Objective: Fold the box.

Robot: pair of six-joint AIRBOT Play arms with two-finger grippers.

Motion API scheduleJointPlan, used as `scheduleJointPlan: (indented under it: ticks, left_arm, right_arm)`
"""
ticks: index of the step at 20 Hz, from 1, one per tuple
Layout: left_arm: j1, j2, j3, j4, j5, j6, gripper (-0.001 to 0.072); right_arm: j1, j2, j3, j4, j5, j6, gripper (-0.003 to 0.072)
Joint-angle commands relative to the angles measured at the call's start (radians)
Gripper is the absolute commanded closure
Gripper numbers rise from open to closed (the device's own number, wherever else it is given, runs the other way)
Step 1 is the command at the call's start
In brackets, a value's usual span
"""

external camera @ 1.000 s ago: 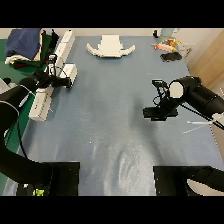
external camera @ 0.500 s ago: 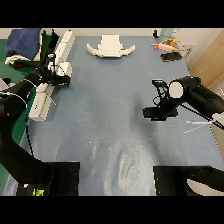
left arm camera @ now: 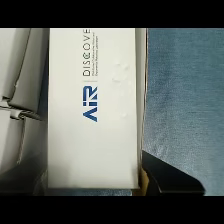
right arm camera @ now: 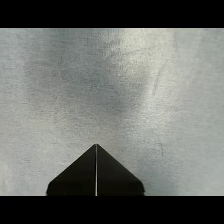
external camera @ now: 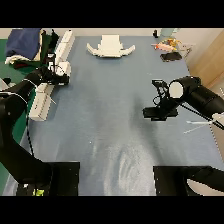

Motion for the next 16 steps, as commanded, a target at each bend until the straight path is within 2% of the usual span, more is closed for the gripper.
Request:
scheduleJointPlan:
  ticks: [1, 3, 4, 5, 8, 16]
  left_arm:
    - [-0.001, -0.001, 0.001, 0.002, 0.0, 0.002, 0.0204]
    - [-0.001, -0.001, 0.001, 0.002, -0.001, 0.002, 0.0202]
    - [-0.001, -0.001, 0.001, 0.002, -0.003, 0.002, 0.0068]
    - [-0.001, -0.001, 0.001, 0.002, -0.008, -0.001, -0.0011]
    - [0.002, 0.001, 0.001, 0.009, -0.045, 0.0, -0.0011]
    - [0.019, 0.094, 0.003, 0.017, -0.27, 0.002, -0.0011]
  right_arm:
    - [0.0, 0.0, 0.001, 0.0, 0.0, 0.0, 0.0684]
    - [0.0, 0.0, 0.001, 0.0, 0.0, 0.0, 0.0684]
    - [0.0, 0.0, 0.001, 0.0, 0.0, 0.0, 0.0684]
    - [0.0, 0.0, 0.001, 0.0, 0.0, 0.0, 0.0684]
    - [0.0, 0.0, 0.001, 0.0, 0.0, 0.0, 0.0684]
    - [0.0, 0.0, 0.001, 0.0, 0.0, 0.0, 0.0684]
